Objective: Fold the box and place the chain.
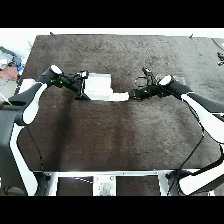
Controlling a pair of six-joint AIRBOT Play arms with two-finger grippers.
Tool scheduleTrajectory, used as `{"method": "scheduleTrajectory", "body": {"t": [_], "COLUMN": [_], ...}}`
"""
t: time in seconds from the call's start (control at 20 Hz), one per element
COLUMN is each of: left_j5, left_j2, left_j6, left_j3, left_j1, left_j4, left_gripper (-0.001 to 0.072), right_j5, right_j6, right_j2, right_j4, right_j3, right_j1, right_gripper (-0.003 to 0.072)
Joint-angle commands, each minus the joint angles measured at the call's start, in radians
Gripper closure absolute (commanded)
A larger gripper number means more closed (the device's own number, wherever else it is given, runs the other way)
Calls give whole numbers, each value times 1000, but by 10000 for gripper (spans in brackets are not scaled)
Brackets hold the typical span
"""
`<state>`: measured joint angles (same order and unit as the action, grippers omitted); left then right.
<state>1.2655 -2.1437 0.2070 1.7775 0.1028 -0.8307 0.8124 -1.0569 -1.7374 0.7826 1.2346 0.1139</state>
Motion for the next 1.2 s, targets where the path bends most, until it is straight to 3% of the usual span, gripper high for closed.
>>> {"method": "scheduleTrajectory", "body": {"t": [0.0, 0.15, 0.3, 0.35, 0.4, 0.55, 0.85, 0.9, 1.15], "left_j5": [0, 1, 0, 1, 1, 1, 3, 3, 2], "left_j2": [-1, -1, -1, -1, -1, -1, -1, -1, -1], "left_j6": [0, 0, 0, 0, 0, 0, -1, -1, 0], "left_j3": [1, 1, 1, 1, 1, 1, 1, 1, 1], "left_j1": [-1, -1, -1, -1, -1, -1, -1, -1, -1], "left_j4": [0, 0, 0, 0, 0, 0, 0, 0, 0], "left_gripper": [244, 244, 244, 244, 244, 244, 244, 244, 244], "right_j5": [-40, 32, 44, 32, 26, 18, -16, -29, -74], "right_j6": [87, 262, 280, 279, 279, 269, -43, -40, 16], "right_j2": [-32, -56, -55, -54, -52, -53, -51, -51, -61], "right_j4": [-210, -461, -481, -482, -482, -417, -45, -45, -120], "right_j3": [-28, -28, -27, -27, -22, 13, 48, 48, 48], "right_j1": [2, 16, 40, 45, 51, 70, 67, 68, 70], "right_gripper": [675, 675, 674, 647, 562, 545, 548, 592, 599]}}
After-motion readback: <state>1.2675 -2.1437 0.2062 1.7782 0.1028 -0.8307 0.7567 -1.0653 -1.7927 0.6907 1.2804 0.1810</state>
